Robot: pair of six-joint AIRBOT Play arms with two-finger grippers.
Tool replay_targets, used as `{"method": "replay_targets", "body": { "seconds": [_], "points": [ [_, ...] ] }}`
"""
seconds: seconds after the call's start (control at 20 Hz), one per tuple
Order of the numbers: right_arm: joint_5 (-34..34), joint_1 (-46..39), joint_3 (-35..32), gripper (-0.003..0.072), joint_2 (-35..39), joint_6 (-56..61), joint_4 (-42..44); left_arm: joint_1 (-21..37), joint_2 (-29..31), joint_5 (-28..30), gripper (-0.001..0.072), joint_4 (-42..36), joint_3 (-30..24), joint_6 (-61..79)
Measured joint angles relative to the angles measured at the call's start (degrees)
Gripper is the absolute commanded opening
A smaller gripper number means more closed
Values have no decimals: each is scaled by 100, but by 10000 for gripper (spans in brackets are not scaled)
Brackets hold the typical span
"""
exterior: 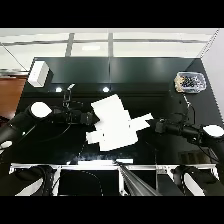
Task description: Fold the box and place the chain.
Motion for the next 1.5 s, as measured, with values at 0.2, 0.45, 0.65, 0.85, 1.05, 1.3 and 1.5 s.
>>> {"method": "replay_targets", "body": {
  "seconds": [0.2,0.45,0.65,0.85,1.05,1.3,1.5],
  "points": [
    [-127,85,-44,11,31,-35,22,-2,-450,-216,703,-299,131,136],
    [-179,109,-52,10,35,-35,-59,68,-1001,-573,703,-599,175,481],
    [-151,114,-52,10,35,-35,-175,442,-1147,-586,702,-968,254,901],
    [-103,114,-52,10,35,-37,-212,756,-1346,-629,703,-1156,302,1141],
    [-87,114,-52,10,35,-37,-225,741,-1843,-997,681,-1910,317,1895],
    [-66,114,-52,11,37,-37,-234,439,-2430,-1644,616,-2385,581,2852],
    [-59,114,-52,10,37,11,-236,348,-2651,-2295,242,-1869,901,3152]
  ]
}}
